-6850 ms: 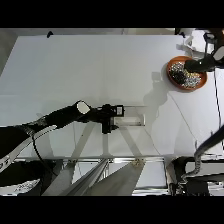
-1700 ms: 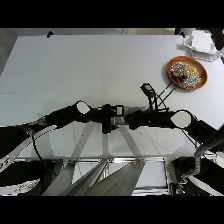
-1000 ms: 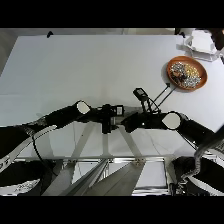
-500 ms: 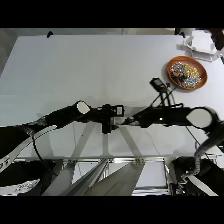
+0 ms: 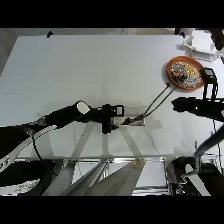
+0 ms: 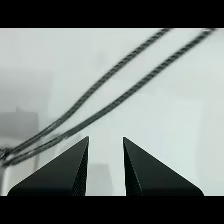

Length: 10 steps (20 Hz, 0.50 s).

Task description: Fold the box and place the chain.

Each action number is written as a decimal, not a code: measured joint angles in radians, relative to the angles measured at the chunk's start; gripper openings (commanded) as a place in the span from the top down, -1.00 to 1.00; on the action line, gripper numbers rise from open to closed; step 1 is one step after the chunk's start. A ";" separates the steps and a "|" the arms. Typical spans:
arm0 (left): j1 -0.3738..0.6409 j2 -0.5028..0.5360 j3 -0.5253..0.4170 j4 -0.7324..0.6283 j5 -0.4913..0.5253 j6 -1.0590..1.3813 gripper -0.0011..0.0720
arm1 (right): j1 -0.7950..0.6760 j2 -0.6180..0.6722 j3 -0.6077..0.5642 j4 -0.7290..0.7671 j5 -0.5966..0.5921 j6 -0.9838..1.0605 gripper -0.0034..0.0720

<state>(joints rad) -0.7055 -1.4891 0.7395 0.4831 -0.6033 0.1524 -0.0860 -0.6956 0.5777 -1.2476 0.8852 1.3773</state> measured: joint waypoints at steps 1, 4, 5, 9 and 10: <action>0.000 0.000 0.000 0.000 0.000 0.000 0.41 | -0.022 -0.037 0.000 -0.006 -0.038 0.000 0.28; 0.000 0.000 0.000 0.000 0.000 0.000 0.41 | -0.068 -0.165 0.003 -0.012 -0.150 0.009 0.32; 0.000 0.000 0.000 0.000 0.000 0.000 0.41 | -0.080 -0.209 0.008 -0.012 -0.180 0.011 0.32; 0.000 0.000 0.000 0.000 0.000 0.000 0.41 | -0.133 -0.378 0.049 -0.010 -0.278 0.035 0.32; 0.000 0.000 0.000 0.000 0.000 0.000 0.41 | -0.143 -0.410 0.062 -0.010 -0.299 0.045 0.32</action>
<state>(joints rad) -0.7055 -1.4891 0.7395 0.4831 -0.6037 0.1524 -0.2295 -1.1061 0.6395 -1.2572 0.5865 1.4227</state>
